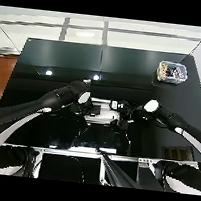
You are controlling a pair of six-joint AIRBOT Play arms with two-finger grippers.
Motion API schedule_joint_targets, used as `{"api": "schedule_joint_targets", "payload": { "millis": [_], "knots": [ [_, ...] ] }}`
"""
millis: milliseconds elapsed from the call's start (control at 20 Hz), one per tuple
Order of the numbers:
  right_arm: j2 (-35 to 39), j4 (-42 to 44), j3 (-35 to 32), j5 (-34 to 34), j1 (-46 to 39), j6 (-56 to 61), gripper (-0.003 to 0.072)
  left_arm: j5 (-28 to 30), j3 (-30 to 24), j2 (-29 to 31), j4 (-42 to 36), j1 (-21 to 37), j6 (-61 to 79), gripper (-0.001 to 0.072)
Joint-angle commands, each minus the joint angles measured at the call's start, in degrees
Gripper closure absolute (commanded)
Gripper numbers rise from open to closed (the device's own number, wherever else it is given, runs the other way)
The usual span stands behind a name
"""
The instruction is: Fold the box and place the chain.
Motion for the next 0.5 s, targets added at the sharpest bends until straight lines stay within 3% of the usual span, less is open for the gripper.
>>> {"api": "schedule_joint_targets", "payload": {
  "millis": [0, 50, 100, 450],
  "knots": [
    [0.0, 0.0, 0.0, 0.0, 0.0, 0.0, 0.0550, 0.0, 0.0, 0.0, 0.3, 0.1, -0.1, 0.0503],
    [0.0, 0.0, 0.0, 0.0, 0.0, 0.0, 0.0550, 0.0, 0.0, 0.0, 0.3, 0.0, -0.1, 0.0620],
    [0.0, 0.0, 0.0, 0.0, 0.0, 0.0, 0.0550, 0.3, 0.0, 0.0, 0.3, 0.0, -0.1, 0.0685],
    [0.0, 0.0, 0.0, 0.0, 0.0, 0.0, 0.0550, 0.7, 0.0, 0.0, 0.2, 0.0, 0.0, 0.0685]
  ]
}}
